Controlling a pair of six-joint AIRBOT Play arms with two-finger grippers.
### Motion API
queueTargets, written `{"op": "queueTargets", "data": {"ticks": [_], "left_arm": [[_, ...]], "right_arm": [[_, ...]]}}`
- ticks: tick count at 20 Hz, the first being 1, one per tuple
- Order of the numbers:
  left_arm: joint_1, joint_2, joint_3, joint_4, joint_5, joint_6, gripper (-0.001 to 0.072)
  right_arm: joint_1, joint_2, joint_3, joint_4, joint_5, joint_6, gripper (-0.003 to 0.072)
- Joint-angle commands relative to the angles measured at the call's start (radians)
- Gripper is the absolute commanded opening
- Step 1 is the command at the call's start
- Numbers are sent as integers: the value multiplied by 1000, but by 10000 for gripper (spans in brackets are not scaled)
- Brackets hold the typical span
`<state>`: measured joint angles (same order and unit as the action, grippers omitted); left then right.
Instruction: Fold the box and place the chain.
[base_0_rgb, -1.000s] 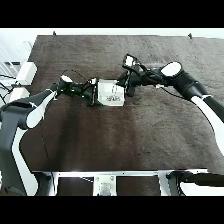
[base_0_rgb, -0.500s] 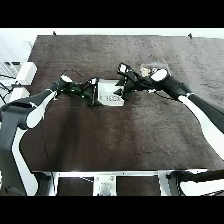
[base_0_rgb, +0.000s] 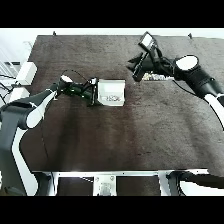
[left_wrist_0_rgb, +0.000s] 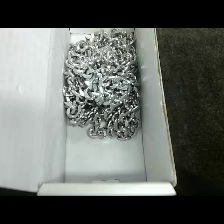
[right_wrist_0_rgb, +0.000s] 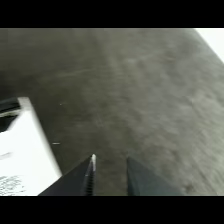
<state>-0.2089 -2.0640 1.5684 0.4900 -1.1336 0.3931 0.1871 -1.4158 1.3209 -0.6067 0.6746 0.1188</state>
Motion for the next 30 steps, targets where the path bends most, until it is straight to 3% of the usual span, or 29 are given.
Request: {"op": "queueTargets", "data": {"ticks": [1,2,4,9,18,19,21,25,27,30], "left_arm": [[1,0,0,0,-1,0,624],[1,0,0,0,0,0,624],[1,0,0,0,0,0,624],[1,0,0,0,0,0,624],[1,0,0,0,0,0,624],[1,0,0,0,0,0,624],[1,0,0,0,0,0,624],[1,0,0,0,0,0,624],[1,0,0,0,0,0,624],[1,0,0,0,0,0,624]], "right_arm": [[-65,-85,62,64,77,21,170],[-79,-132,90,92,138,21,113],[-91,-217,140,100,197,40,74],[-85,-395,257,98,345,113,70],[-7,-414,268,-34,568,195,92],[3,-414,269,-34,576,193,98],[20,-414,270,-42,575,191,209],[46,-414,270,-65,575,190,243],[55,-414,271,-66,575,187,306],[58,-414,271,-68,573,183,306]]}}
